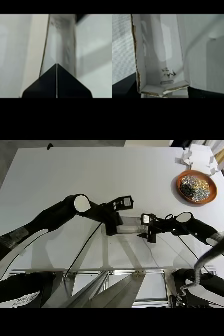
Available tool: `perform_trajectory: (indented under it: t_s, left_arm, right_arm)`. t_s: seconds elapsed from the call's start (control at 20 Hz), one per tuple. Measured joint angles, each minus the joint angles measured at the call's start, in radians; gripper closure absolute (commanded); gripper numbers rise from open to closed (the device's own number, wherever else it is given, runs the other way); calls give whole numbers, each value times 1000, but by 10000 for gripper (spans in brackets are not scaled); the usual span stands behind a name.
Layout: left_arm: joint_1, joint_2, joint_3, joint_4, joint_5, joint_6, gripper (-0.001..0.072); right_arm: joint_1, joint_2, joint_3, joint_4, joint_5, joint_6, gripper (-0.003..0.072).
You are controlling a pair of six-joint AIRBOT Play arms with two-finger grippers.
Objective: Fold the box and place the chain.
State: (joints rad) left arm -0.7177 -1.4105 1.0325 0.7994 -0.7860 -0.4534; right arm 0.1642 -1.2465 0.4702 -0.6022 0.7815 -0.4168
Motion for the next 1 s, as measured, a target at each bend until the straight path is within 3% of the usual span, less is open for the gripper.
perform_trajectory:
  t_s: [0.25,0.55,0.75,1.0]
  left_arm:
    - [-6,-95,0,-71,203,-130,707]
    - [-11,-149,0,-82,247,-189,707]
    - [14,-93,0,5,181,-236,707]
    - [43,13,-2,324,-27,-372,707]
  right_arm:
    - [0,0,0,1,0,0,216]
    - [0,0,0,1,0,0,216]
    - [0,0,0,0,0,-1,216]
    - [0,0,0,0,0,-1,216]
